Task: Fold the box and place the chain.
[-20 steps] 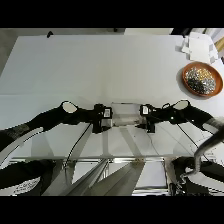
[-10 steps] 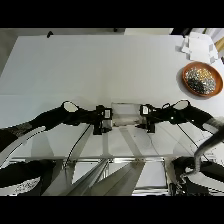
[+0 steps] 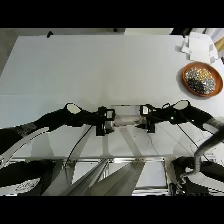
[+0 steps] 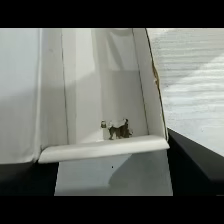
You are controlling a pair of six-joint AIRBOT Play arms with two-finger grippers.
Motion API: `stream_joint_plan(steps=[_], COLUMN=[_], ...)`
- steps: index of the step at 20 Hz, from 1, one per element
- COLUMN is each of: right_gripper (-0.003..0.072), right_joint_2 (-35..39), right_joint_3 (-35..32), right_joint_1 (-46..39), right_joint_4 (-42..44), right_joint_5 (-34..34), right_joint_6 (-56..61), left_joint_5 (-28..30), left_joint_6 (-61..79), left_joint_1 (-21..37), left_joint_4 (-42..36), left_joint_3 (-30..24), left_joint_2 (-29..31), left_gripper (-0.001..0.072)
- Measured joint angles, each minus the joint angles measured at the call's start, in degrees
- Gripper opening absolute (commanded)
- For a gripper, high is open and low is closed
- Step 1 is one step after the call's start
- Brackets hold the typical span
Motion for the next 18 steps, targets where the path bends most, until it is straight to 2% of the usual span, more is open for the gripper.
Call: stream_joint_plan(steps=[1, 2, 3, 4, 5, 6, 7, 18], right_gripper=[0.0440, 0.0440, 0.0440, 0.0440, 0.0440, 0.0440, 0.0440, 0.0440], right_joint_2=[0.00, 0.00, 0.00, 0.00, 0.00, 0.00, 0.00, 0.00], right_joint_3=[0.00, 0.00, 0.00, 0.00, 0.00, 0.00, 0.00, 0.00], right_joint_1=[0.00, 0.00, 0.00, 0.00, 0.00, 0.00, 0.00, 0.00], right_joint_4=[0.00, 0.00, -0.02, -0.04, -0.04, -0.02, -0.02, 0.00], right_joint_5=[0.00, 0.00, 0.00, 0.09, 0.09, 0.09, 0.09, 0.02], right_joint_6=[0.00, 0.00, 0.00, -0.04, -0.04, -0.04, -0.02, 0.02], left_joint_5=[0.17, 0.33, 0.57, 0.74, 0.76, 0.79, 0.83, 1.09], left_joint_6=[-0.02, -0.17, -0.20, -0.24, -0.24, -0.24, -0.26, -0.39], left_joint_1=[-0.11, -0.17, -0.26, -0.26, -0.31, -0.33, -0.35, -0.37], left_joint_4=[-0.22, -0.44, -0.66, -0.90, -0.96, -1.03, -1.09, -1.31], left_joint_3=[0.00, 0.00, 0.00, 0.02, 0.02, 0.02, 0.02, 0.02], left_joint_2=[-0.13, -0.24, -0.33, -0.35, -0.39, -0.42, -0.44, -0.46], left_gripper=[0.0690, 0.0648, 0.0505, 0.0330, 0.0202, 0.0102, 0.0061, 0.0069])
